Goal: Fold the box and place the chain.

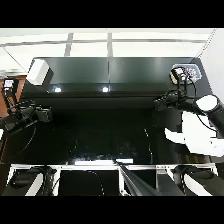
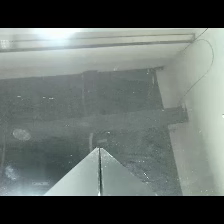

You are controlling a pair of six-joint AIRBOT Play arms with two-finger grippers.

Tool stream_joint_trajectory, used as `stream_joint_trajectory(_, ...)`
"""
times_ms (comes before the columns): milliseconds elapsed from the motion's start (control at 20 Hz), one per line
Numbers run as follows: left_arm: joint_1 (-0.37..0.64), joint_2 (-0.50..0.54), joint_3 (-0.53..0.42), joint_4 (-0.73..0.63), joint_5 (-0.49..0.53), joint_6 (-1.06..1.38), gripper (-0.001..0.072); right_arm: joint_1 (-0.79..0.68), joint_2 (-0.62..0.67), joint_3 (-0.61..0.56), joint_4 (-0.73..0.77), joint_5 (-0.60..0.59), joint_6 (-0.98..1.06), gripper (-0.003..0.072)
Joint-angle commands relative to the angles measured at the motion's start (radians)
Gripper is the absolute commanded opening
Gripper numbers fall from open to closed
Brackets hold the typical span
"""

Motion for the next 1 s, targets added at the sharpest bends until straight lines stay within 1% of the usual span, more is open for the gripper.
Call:
stream_joint_trajectory(0, 0.0, 0.0, 0.0, 0.0, 0.0, 0.0, 0.0028, 0.0, -0.001, 0.0, 0.0, 0.0, 0.0, 0.0016)
stream_joint_trajectory(550, 0.0, -0.001, 0.0, 0.012, 0.008, 0.02, 0.0028, 0.0, -0.001, 0.0, 0.0, 0.0, 0.0, 0.0016)
stream_joint_trajectory(650, 0.0, -0.005, -0.002, 0.051, 0.105, 0.097, 0.0028, 0.0, -0.001, 0.0, 0.038, -0.017, 0.003, 0.0016)
stream_joint_trajectory(750, 0.0, -0.008, -0.002, 0.024, 0.195, 0.095, 0.0028, 0.0, -0.001, 0.0, 0.089, -0.068, 0.003, 0.0016)
stream_joint_trajectory(850, 0.0, -0.008, -0.002, 0.022, 0.259, 0.095, 0.0028, 0.001, -0.002, 0.0, 0.182, -0.146, 0.003, 0.0016)
stream_joint_trajectory(900, -0.001, -0.011, -0.002, 0.018, 0.323, 0.094, 0.0028, 0.006, -0.006, 0.0, 0.197, -0.217, 0.003, 0.0025)
stream_joint_trajectory(950, 0.0, -0.022, -0.002, -0.008, 0.4, 0.088, 0.0028, 0.014, -0.014, 0.0, 0.197, -0.31, 0.003, 0.0339)
